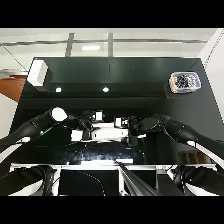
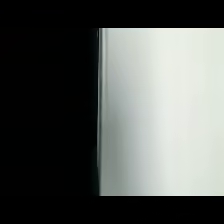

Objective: Fold the box and place the chain.

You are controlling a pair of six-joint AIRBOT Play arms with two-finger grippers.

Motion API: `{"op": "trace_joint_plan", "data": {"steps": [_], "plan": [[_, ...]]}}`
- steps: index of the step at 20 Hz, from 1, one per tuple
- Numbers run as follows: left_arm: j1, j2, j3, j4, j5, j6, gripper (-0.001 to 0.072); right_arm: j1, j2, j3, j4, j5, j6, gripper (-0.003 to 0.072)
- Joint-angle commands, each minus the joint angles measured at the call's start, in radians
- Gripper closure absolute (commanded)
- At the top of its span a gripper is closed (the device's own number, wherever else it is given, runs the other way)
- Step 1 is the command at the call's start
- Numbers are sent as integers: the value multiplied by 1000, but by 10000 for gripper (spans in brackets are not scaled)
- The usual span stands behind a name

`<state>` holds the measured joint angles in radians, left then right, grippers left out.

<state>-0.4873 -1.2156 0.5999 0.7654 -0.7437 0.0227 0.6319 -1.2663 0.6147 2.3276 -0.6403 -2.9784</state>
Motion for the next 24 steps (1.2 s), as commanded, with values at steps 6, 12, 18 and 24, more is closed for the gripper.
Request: {"op": "trace_joint_plan", "data": {"steps": [6,12,18,24], "plan": [[0,1,1,0,-19,-5,681,0,0,1,1,1,0,280],[33,65,5,15,-24,-39,395,0,0,1,1,1,14,280],[159,292,9,153,-126,-232,86,0,0,1,1,2,21,280],[230,406,0,137,-490,-529,685,0,0,1,1,1,21,280]]}}
